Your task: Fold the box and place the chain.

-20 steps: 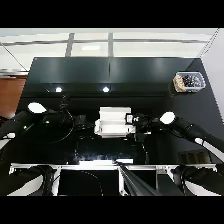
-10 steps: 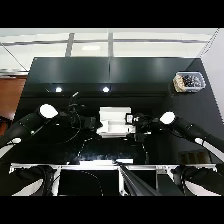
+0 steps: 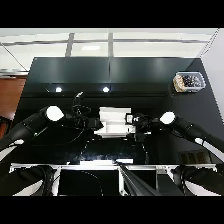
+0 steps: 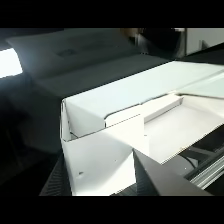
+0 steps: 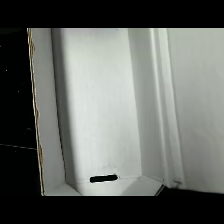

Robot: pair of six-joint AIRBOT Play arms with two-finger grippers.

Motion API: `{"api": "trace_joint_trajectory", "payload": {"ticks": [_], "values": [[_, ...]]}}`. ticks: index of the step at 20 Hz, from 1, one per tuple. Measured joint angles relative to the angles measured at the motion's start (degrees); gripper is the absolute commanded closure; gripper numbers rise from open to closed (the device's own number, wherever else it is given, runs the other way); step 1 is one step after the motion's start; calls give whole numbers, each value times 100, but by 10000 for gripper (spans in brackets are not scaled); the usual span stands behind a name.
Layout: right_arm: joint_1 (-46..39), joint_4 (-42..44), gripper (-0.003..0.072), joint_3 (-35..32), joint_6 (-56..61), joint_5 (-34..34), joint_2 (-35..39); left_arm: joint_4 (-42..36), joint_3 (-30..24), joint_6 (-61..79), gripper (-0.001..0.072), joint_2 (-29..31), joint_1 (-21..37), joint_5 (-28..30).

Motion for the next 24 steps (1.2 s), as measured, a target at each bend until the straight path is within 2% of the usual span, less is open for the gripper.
{"api": "trace_joint_trajectory", "payload": {"ticks": [4, 14, 16, 21, 24], "values": [[0, 0, 191, 0, 0, 2, 0, 79, 46, -101, 222, 0, -24, -160], [0, 2, 191, 0, 0, 0, 0, 442, 566, -605, 231, -2, -199, -518], [0, 0, 191, 0, 0, 0, 0, 494, 603, -693, 316, -4, -289, -597], [0, 0, 190, 0, 0, 0, 0, 664, 649, -988, 316, -83, -474, -597], [0, 2, 191, 0, 0, 2, 0, 1082, 730, -1357, 316, -125, -625, -601]]}}
